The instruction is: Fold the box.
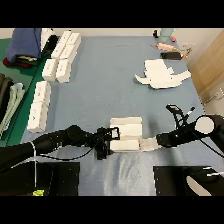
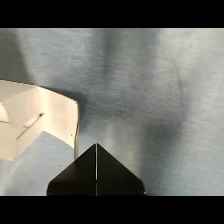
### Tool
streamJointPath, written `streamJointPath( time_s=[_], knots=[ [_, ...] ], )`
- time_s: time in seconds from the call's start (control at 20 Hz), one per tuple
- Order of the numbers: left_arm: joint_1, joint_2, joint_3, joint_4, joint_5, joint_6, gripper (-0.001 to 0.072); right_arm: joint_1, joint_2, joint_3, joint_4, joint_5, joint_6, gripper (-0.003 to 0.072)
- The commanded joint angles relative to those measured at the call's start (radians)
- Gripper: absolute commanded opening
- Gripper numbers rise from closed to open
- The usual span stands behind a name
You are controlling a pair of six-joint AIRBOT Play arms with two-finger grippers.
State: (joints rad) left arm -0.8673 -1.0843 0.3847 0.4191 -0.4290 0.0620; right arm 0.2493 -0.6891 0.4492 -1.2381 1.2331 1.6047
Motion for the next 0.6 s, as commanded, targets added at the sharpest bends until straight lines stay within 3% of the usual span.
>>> streamJointPath(
  time_s=[0.0, 0.05, 0.15, 0.2, 0.25, 0.55],
  knots=[
    [0.0, 0.0, 0.001, 0.0, 0.0, 0.0, 0.0465, 0.0, 0.009, 0.002, 0.124, -0.03, -0.073, 0.0114],
    [0.0, 0.0, 0.001, 0.0, 0.0, 0.0, 0.0465, 0.0, 0.009, 0.002, 0.137, -0.033, -0.085, 0.0176],
    [0.0, 0.0, 0.001, 0.0, 0.0, 0.0, 0.0465, 0.0, 0.009, 0.002, 0.137, -0.033, -0.11, 0.0187],
    [0.0, 0.0, 0.001, 0.0, 0.0, 0.0, 0.0465, 0.0, 0.009, 0.002, 0.143, -0.034, -0.114, 0.0283],
    [0.0, 0.0, 0.001, 0.0, 0.0, 0.0, 0.0465, 0.002, 0.009, 0.002, 0.15, -0.039, -0.114, 0.0308],
    [0.0, 0.0, 0.001, 0.0, 0.0, 0.0, 0.0465, 0.002, 0.009, 0.002, 0.271, -0.072, -0.208, 0.0308]
  ],
)
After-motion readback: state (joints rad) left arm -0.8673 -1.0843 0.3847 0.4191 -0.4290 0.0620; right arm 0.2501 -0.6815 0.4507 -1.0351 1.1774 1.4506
